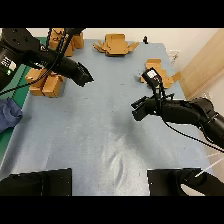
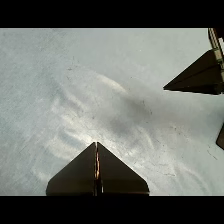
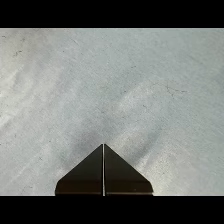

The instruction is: Fold the box.

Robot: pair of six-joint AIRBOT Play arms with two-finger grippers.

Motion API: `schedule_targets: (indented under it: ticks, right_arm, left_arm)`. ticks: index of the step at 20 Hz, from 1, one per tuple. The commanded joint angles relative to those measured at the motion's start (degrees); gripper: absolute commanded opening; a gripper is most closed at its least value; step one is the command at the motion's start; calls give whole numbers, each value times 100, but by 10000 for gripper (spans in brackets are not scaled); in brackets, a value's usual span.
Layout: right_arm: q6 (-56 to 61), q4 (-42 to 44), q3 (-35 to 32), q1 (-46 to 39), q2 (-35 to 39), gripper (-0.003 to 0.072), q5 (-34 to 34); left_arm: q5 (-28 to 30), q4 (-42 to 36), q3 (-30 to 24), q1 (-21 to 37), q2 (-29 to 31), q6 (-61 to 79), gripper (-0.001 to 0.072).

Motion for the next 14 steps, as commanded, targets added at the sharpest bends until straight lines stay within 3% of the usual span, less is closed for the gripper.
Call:
schedule_targets:
  ticks: [1, 5, 7, 8, 9, 10, 14]
  right_arm:
    - [2, 9, 4, 4, -4, 7, -17]
    - [2, 162, 4, 7, -4, 7, -26]
    - [44, 765, 4, 7, 7, 7, -149]
    - [63, 1062, 17, 4, 4, 45, -144]
    - [358, 1263, 107, -48, -4, 231, -188]
    - [721, 1283, 282, -164, -4, 310, -334]
    - [896, 885, 1596, -1731, -11, 313, -1408]
  left_arm:
    - [0, 2, -2, 2, 4, 0, 16]
    - [0, 0, -2, 2, 4, 0, 16]
    - [0, 2, -2, 2, 4, 0, 16]
    - [0, 2, -2, 2, 4, 0, 16]
    - [0, 2, -2, 2, 4, 0, 16]
    - [37, 2, -2, 2, 2, 83, 16]
    - [295, -22, -2, 2, -7, 61, 16]
